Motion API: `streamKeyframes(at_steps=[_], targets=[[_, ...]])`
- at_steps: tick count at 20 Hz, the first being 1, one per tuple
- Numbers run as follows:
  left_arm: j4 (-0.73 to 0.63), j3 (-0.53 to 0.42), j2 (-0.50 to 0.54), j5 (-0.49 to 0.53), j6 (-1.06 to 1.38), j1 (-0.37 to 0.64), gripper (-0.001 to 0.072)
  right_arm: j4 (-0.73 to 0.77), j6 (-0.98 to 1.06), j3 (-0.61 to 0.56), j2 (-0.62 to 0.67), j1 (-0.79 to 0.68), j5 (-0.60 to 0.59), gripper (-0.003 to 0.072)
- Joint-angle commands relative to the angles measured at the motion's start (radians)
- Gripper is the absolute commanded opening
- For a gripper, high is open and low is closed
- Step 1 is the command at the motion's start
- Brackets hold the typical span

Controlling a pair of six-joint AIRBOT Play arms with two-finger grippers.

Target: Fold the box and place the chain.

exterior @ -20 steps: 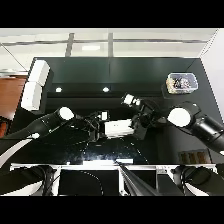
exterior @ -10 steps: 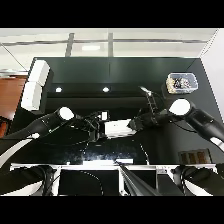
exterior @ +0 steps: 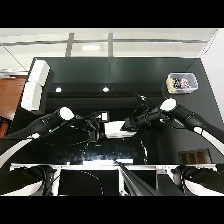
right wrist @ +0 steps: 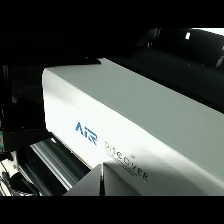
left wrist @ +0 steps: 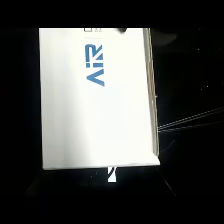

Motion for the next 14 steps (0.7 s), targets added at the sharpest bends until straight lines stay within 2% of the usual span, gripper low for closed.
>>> streamKeyframes(at_steps=[1, 3, 6, 9, 11, 14], targets=[[-0.002, 0.001, 0.001, 0.003, -0.001, 0.0, 0.0239, -0.002, -0.045, -0.001, -0.014, -0.002, 0.0, 0.0015], [-0.002, 0.001, 0.001, 0.011, -0.001, 0.0, 0.0239, -0.003, -0.056, 0.002, 0.004, -0.015, 0.017, 0.0015], [-0.003, 0.002, 0.01, 0.015, -0.003, 0.005, 0.0247, -0.005, -0.089, 0.044, 0.087, -0.093, 0.106, 0.0014], [-0.004, 0.002, 0.053, 0.01, -0.005, 0.005, 0.045, -0.085, -0.086, 0.108, 0.223, -0.212, 0.135, 0.0014], [-0.004, 0.002, 0.095, 0.01, -0.01, 0.005, 0.0712, -0.14, -0.067, 0.132, 0.305, -0.297, 0.134, 0.0014], [0.018, 0.002, 0.187, -0.026, -0.127, 0.005, 0.0715, -0.205, -0.044, 0.133, 0.385, -0.426, 0.183, 0.0015]])
